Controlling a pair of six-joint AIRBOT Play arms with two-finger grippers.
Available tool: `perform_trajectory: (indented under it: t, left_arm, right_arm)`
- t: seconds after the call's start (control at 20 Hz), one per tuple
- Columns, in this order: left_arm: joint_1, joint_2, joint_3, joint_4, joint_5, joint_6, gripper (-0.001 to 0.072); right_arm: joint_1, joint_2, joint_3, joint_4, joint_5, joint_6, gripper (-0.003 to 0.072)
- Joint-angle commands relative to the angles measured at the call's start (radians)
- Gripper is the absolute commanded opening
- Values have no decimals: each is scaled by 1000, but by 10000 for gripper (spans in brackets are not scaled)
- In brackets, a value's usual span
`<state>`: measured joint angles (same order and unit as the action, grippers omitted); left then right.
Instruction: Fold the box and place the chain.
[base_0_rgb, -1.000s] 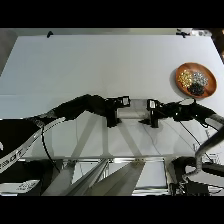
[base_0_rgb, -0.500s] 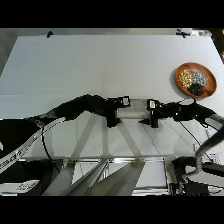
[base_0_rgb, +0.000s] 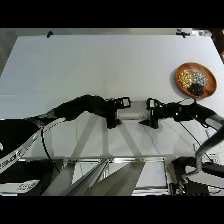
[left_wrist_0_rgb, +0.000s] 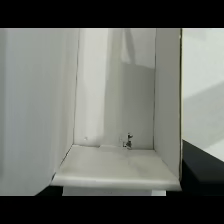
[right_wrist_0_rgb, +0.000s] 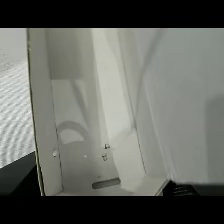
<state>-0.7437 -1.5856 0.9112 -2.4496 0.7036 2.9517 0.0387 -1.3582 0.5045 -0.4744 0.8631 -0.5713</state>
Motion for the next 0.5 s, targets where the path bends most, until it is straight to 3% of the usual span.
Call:
perform_trajectory:
  t: [0.0, 0.15, 0.45]
  left_arm:
    - [0, 0, 0, 4, -1, 7, 316]
    - [0, 0, 0, 4, -1, 7, 316]
    - [0, 0, 0, 5, -19, 7, 315]
  right_arm:
    - [0, 59, 2, -54, -6, 125, 694]
    - [-1, 124, 2, -285, -3, 341, 695]
    - [0, 187, 2, -478, 92, 546, 694]
